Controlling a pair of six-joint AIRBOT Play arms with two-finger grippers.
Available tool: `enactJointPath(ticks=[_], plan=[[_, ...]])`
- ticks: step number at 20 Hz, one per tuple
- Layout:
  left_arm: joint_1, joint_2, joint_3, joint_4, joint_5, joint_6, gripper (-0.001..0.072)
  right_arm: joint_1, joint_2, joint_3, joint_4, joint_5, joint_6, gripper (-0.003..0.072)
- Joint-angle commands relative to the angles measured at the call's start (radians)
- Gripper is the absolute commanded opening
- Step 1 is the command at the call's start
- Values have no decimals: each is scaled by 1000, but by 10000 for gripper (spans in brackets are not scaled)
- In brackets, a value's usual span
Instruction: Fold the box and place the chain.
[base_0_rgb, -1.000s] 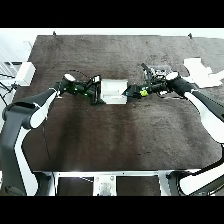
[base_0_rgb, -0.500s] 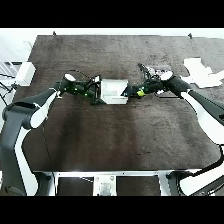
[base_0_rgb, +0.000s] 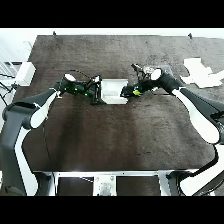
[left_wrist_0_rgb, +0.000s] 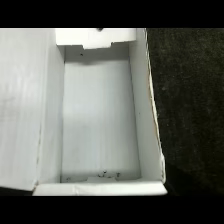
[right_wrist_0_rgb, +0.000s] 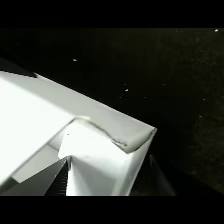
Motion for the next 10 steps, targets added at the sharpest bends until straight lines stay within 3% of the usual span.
enactJointPath(ticks=[1,3,4,6,10], plan=[[0,1,1,1,0,0,536,34,-16,53,-188,4,142,560],[0,1,0,1,0,0,536,55,-18,87,-268,31,195,555],[0,1,1,1,0,0,536,67,-20,100,-326,32,233,498],[0,1,1,1,0,0,536,81,-37,121,-417,80,281,475],[0,1,1,1,0,0,536,101,-56,161,-427,127,304,476]])
